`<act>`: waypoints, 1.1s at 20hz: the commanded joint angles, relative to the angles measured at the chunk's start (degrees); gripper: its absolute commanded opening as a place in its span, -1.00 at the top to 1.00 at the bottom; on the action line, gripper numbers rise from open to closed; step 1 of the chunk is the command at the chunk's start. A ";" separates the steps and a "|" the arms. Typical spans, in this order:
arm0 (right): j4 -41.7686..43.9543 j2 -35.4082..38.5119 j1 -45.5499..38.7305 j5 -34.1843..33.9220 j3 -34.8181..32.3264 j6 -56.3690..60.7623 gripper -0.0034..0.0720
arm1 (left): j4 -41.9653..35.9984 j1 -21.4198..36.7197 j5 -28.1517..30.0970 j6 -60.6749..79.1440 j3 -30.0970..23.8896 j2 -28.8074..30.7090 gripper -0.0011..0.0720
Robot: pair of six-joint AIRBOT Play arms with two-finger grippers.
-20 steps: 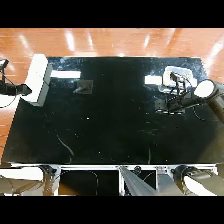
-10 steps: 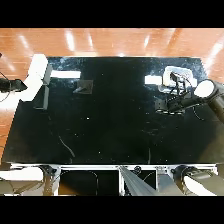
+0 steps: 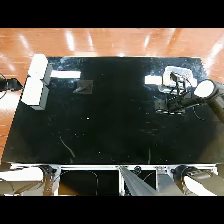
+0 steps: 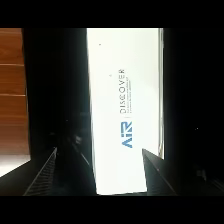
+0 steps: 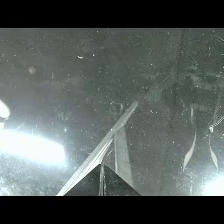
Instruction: Fold the box and place the chain.
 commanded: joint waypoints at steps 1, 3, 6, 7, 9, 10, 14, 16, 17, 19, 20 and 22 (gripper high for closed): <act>-1.40 0.02 -0.17 -1.20 0.76 -0.70 0.84 | -4.07 -0.09 0.96 -5.01 3.13 1.42 -0.75; -5.49 0.02 -0.17 -0.33 4.81 -0.61 0.84 | -14.25 -0.76 0.52 -9.11 3.61 5.62 -0.74; -6.43 0.04 -0.17 1.11 14.08 -0.63 0.84 | -19.02 -7.78 2.23 -9.31 1.51 13.92 -0.74; -6.43 0.04 -0.15 2.16 16.85 -0.66 0.84 | -17.70 -11.58 3.89 -9.77 -0.04 17.20 -0.74; -7.37 0.68 -0.15 5.38 21.14 -0.85 0.84 | -13.99 -19.10 4.61 -13.29 -4.66 23.54 -0.73; -8.17 1.49 -0.15 7.87 22.38 -1.16 0.84 | -11.72 -23.08 3.82 -15.50 -7.82 26.86 -0.73; -14.91 9.09 -0.17 14.80 21.24 -0.31 0.84 | -2.60 -36.41 3.61 -25.11 -18.10 32.96 -0.73; -23.96 14.62 -0.31 14.71 15.91 5.33 0.84 | 2.29 -41.13 4.33 -29.51 -21.38 32.94 -0.73; -26.99 17.05 -0.83 14.73 11.76 7.67 0.84 | 3.76 -42.93 3.98 -31.04 -23.34 32.94 -0.73; -27.93 18.88 -2.34 14.25 3.80 8.39 0.84 | 4.26 -45.16 2.05 -32.81 -27.69 32.98 -0.73; -27.85 18.78 -2.58 12.94 0.68 8.39 0.84 | 4.24 -45.86 0.66 -33.29 -29.97 32.98 -0.73; -26.49 18.78 -2.56 7.67 -3.02 8.39 0.84 | 4.22 -46.16 -0.61 -34.21 -32.76 32.96 -0.73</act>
